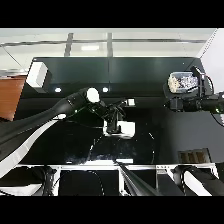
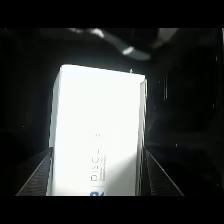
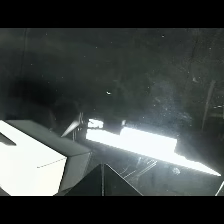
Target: Fold the box and place the chain.
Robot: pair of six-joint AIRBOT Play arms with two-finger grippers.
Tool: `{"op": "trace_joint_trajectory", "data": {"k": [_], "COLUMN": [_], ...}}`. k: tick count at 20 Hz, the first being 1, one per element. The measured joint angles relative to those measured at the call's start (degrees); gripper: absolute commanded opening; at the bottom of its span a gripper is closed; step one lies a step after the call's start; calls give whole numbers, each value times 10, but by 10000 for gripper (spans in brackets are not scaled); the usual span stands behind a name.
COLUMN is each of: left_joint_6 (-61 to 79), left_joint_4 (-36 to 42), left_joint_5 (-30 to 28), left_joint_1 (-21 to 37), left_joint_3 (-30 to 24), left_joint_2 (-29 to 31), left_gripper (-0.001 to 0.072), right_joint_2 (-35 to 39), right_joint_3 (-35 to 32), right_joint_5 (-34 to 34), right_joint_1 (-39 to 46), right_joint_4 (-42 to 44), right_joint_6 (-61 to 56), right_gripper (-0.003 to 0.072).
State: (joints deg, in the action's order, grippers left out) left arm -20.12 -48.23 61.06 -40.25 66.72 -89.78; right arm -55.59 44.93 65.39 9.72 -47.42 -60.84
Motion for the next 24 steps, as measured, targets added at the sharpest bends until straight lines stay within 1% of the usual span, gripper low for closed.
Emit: {"op": "trace_joint_trajectory", "data": {"k": [8,13,14,15,16,17,20,22,24], "left_joint_6": [-10,-28,-33,-42,-56,-73,-140,-181,-231], "left_joint_4": [-79,-139,-149,-164,-176,-192,-244,-257,-273], "left_joint_5": [6,-22,-30,-42,-54,-65,-83,-85,-75], "left_joint_1": [-45,-73,-77,-80,-83,-84,-71,-43,7], "left_joint_3": [21,23,23,23,23,24,33,37,39], "left_joint_2": [0,0,0,0,0,0,19,54,98], "left_gripper": [713,712,700,547,416,405,405,405,405], "right_joint_2": [0,0,0,0,0,0,0,0,0], "right_joint_3": [0,0,0,0,0,0,0,0,0], "right_joint_5": [-1,-1,-1,-1,-1,-1,-1,-1,-1], "right_joint_1": [0,0,0,0,0,0,0,0,0], "right_joint_4": [0,0,0,0,0,0,0,0,0], "right_joint_6": [0,0,0,0,0,0,0,0,0], "right_gripper": [15,15,15,15,15,15,15,15,15]}}
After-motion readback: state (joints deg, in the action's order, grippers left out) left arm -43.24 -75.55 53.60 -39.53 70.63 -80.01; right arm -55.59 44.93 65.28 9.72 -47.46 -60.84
